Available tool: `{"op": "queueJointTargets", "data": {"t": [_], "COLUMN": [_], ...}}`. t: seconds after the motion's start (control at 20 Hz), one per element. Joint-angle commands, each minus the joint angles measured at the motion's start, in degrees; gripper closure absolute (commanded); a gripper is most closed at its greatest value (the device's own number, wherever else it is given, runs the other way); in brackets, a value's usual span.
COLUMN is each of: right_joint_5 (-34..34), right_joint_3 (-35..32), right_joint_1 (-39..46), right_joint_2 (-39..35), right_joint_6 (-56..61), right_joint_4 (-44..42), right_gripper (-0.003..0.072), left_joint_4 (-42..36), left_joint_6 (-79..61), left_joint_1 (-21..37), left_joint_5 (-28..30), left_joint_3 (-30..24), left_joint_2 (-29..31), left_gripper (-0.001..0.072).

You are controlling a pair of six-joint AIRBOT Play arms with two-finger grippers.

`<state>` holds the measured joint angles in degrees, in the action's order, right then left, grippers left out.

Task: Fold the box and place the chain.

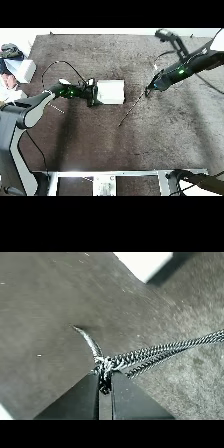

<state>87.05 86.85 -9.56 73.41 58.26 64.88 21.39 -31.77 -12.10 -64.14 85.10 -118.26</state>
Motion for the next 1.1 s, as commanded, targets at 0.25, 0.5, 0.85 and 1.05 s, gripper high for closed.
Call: {"op": "queueJointTargets", "data": {"t": [0.25,0.5,0.85,1.05], "right_joint_5": [-40.72,-34.64,-28.81,-28.72], "right_joint_3": [-26.73,-27.41,-27.39,-27.39], "right_joint_1": [-0.07,-0.2,-0.37,-0.39], "right_joint_2": [0.15,4.7,11.41,11.43], "right_joint_6": [-1.7,-13.6,-22.8,-13.94], "right_joint_4": [14.27,3.82,-5.86,-5.97], "right_gripper": [0.0358,0.036,0.0376,0.045], "left_joint_4": [0.0,0.0,0.0,0.0], "left_joint_6": [0.0,0.0,0.0,0.0], "left_joint_1": [0.07,0.07,0.07,0.07], "left_joint_5": [0.02,0.0,0.0,0.02], "left_joint_3": [0.0,0.0,0.0,0.0], "left_joint_2": [-0.02,-0.02,-0.02,-0.02], "left_gripper": [0.0313,0.0313,0.0313,0.0313]}}
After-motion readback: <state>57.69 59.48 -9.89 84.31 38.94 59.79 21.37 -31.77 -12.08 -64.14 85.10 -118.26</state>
